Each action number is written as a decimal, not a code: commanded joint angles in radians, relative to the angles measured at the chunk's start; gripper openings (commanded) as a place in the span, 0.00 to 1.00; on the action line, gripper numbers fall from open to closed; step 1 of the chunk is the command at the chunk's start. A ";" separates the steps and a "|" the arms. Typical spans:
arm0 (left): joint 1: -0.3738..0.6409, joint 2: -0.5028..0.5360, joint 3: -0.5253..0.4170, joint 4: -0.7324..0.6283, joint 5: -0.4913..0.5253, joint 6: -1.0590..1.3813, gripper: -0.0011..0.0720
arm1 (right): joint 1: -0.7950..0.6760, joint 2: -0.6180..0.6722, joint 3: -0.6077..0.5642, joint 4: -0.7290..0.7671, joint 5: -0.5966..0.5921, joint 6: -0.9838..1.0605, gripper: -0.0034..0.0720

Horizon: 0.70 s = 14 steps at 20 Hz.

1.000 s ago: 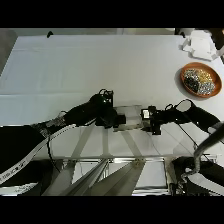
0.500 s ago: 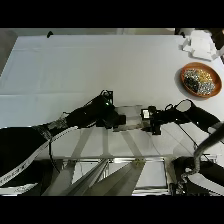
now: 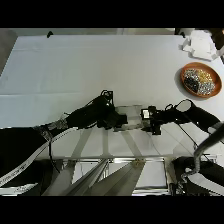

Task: Fold the box and place the chain.

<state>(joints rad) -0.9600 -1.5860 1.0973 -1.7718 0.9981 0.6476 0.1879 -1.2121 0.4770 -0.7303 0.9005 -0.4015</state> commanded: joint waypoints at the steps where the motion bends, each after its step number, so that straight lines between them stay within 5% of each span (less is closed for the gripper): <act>1: 0.000 0.002 0.001 0.001 0.005 -0.009 0.18 | 0.000 0.001 0.001 0.000 0.000 0.000 0.60; 3: 0.000 0.001 0.001 0.042 0.046 -0.066 0.03 | 0.000 0.001 0.001 0.000 0.000 0.000 0.60; 8: -0.003 -0.001 0.001 0.084 0.072 -0.098 0.02 | 0.000 0.001 0.001 0.000 0.000 0.000 0.60; 11: -0.004 -0.002 0.001 0.087 0.055 -0.097 0.42 | 0.000 0.001 0.001 0.000 0.000 0.000 0.60; 14: -0.008 -0.001 0.001 0.101 0.053 -0.092 0.36 | 0.000 0.001 0.001 0.000 0.000 0.000 0.60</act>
<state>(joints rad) -0.9665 -1.5867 1.0985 -1.6951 1.0458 0.5556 0.1883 -1.2121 0.4770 -0.7261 0.9001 -0.4004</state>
